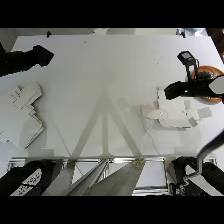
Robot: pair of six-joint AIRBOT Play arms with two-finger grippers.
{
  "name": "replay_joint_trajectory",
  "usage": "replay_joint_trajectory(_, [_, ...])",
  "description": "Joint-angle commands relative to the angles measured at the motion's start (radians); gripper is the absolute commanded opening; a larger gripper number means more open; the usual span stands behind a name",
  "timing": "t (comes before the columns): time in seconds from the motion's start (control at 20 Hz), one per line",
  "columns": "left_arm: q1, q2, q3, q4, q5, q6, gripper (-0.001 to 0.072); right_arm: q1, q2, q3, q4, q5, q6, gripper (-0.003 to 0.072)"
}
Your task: Fold the box and place the chain.
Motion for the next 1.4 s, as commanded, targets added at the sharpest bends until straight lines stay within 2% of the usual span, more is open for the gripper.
replay_joint_trajectory(0.0, [0.0, 0.0, 0.0, 0.0, 0.0, 0.0, 0.07, 0.0, 0.001, 0.001, 0.001, 0.001, 0.001, 0.001])
replay_joint_trajectory(0.35, [0.0, 0.0, 0.0, 0.0, 0.0, 0.0, 0.07, 0.0, 0.01, 0.001, 0.026, -0.019, 0.001, 0.0012])
replay_joint_trajectory(0.75, [0.0, 0.0, 0.0, 0.0, 0.0, 0.0, 0.07, -0.001, 0.161, 0.078, -0.15, 0.024, 0.047, 0.0012])
replay_joint_trajectory(0.8, [0.0, 0.0, 0.0, 0.0, 0.0, 0.0, 0.07, -0.001, 0.191, 0.095, -0.209, 0.048, 0.086, 0.0032])
replay_joint_trajectory(0.9, [0.0, 0.0, 0.0, 0.0, 0.0, 0.0, 0.07, -0.001, 0.249, 0.112, -0.386, 0.09, 0.187, 0.0274])
replay_joint_trajectory(0.95, [0.0, 0.0, 0.0, 0.0, 0.0, 0.0, 0.07, -0.001, 0.273, 0.112, -0.498, 0.117, 0.237, 0.0323])
replay_joint_trajectory(1.05, [0.0, 0.0, 0.0, 0.0, 0.0, 0.0, 0.07, -0.012, 0.297, 0.112, -0.717, 0.224, 0.288, 0.0343])
replay_joint_trajectory(1.1, [0.0, 0.0, 0.0, 0.0, 0.0, 0.0, 0.07, -0.047, 0.293, 0.112, -0.764, 0.283, 0.28, 0.0348])
replay_joint_trajectory(1.2, [0.0, 0.0, 0.0, 0.0, 0.0, 0.0, 0.07, -0.158, 0.272, 0.112, -0.76, 0.356, 0.221, 0.0358])
replay_joint_trajectory(1.35, [0.0, 0.0, 0.0, 0.0, 0.0, 0.0, 0.07, -0.367, 0.218, 0.112, -0.671, 0.312, 0.204, 0.036])
